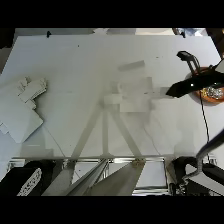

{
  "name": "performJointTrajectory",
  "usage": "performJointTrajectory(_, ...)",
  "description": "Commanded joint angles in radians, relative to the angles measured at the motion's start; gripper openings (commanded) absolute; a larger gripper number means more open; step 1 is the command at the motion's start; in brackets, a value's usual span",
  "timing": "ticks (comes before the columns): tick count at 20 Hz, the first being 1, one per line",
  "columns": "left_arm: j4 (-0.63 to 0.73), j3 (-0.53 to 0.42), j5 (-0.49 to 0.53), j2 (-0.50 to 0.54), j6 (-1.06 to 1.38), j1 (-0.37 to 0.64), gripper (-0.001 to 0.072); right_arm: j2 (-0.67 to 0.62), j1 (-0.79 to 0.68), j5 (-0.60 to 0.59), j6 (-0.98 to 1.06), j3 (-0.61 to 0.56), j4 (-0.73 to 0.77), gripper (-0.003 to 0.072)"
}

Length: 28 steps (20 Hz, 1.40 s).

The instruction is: Fold the box and place the chain.

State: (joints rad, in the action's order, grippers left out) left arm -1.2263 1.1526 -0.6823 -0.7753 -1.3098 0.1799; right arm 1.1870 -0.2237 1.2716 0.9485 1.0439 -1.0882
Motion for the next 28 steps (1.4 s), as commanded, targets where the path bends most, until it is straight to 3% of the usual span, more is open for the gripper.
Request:
performJointTrajectory(1,0.000,0.001,0.000,0.001,0.000,0.000,0.0702,-0.025,0.125,-0.122,-0.009,-0.009,0.126,0.0008)
performJointTrajectory(5,0.000,0.001,0.000,0.001,0.000,0.000,0.0702,-0.037,0.192,-0.375,-0.008,-0.096,0.131,0.0007)
performJointTrajectory(13,0.000,0.001,0.000,0.001,0.000,0.000,0.0702,-0.031,0.173,-0.740,-0.100,-0.433,0.151,0.0007)
performJointTrajectory(18,0.000,0.001,0.000,0.001,0.000,0.000,0.0702,-0.004,0.166,-0.797,-0.190,-0.454,0.180,0.0008)
performJointTrajectory(28,0.000,0.001,0.000,0.001,0.000,0.000,0.0702,-0.005,0.166,-0.790,-0.195,-0.454,0.196,0.0010)
